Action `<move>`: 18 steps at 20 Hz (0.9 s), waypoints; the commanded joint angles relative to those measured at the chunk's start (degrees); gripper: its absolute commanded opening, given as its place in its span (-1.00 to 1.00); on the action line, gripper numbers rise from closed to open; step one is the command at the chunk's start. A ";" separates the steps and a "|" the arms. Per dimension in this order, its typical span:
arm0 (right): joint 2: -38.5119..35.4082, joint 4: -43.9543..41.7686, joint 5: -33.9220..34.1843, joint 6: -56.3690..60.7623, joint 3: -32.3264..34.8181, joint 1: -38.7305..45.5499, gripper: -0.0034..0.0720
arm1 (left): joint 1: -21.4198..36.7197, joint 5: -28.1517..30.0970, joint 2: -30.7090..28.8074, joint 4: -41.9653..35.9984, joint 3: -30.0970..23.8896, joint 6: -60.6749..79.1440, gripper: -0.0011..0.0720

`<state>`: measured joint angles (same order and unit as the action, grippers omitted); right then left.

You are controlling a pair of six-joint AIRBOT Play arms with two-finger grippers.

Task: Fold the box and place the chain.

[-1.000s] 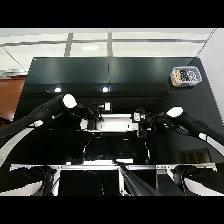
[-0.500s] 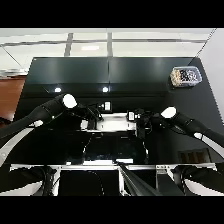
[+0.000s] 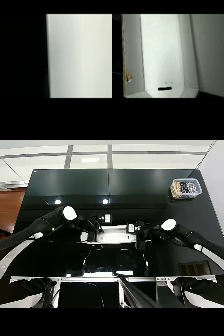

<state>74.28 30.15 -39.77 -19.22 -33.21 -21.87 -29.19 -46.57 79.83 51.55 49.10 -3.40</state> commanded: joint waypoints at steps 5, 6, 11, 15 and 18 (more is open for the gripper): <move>0.04 0.35 -0.02 0.13 -0.02 -0.04 0.35 | 0.00 -0.42 0.02 0.00 0.00 -0.02 -0.89; 0.04 0.35 -0.02 0.13 -0.02 -0.04 0.35 | 0.00 -0.42 0.00 0.00 0.00 -0.02 -0.88; 0.04 0.35 0.00 0.15 -0.02 -0.04 0.35 | 0.02 -0.85 -3.32 3.37 0.02 -8.92 0.99; 0.04 0.35 0.00 0.15 -0.02 -0.04 0.35 | 1.07 -8.09 -12.46 16.90 0.00 -23.71 0.98; 0.04 0.35 -0.02 0.13 -0.02 -0.04 0.35 | 5.05 -18.34 -17.88 16.55 -0.02 -32.72 0.23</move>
<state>74.28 30.48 -39.77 -19.09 -33.21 -21.87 -26.74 -55.77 66.85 64.99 49.10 -25.54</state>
